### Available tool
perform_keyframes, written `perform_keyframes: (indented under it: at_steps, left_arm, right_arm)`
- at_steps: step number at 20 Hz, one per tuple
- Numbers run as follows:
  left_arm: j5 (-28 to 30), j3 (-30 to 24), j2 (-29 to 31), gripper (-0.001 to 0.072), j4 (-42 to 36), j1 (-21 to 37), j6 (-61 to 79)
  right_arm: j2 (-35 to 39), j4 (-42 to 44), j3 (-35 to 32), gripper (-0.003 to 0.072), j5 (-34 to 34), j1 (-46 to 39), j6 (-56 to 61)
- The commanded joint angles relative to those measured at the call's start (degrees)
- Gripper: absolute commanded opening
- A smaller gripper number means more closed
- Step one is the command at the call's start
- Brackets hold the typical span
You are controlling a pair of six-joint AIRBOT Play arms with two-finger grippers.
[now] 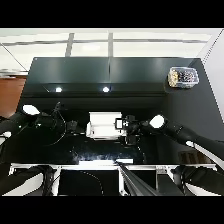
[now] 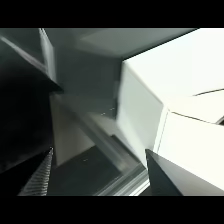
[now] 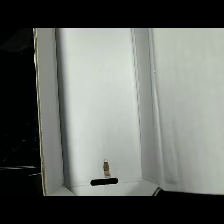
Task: Fold the box and place the chain.
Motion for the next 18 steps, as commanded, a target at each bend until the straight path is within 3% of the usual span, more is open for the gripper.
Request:
perform_keyframes:
  at_steps: [1,9,14,18]
  left_arm:
    - [-0.5,1.9,0.1,0.0694,-1.9,-0.8,0.1]
    - [-0.9,3.2,0.1,0.0694,-5.5,-3.1,0.1]
    - [6.4,3.2,1.2,0.0692,-1.6,-10.7,-6.5]
    - [15.3,3.2,8.5,0.0692,8.8,-17.1,-20.7]
  right_arm:
    - [0.0,0.0,0.0,0.0336,0.0,0.0,0.0]
    - [0.0,0.0,0.0,0.0336,0.0,0.0,0.0]
    - [0.0,0.0,0.0,0.0337,0.0,0.0,0.0]
    - [0.0,0.0,0.0,0.0337,0.0,0.0,0.0]
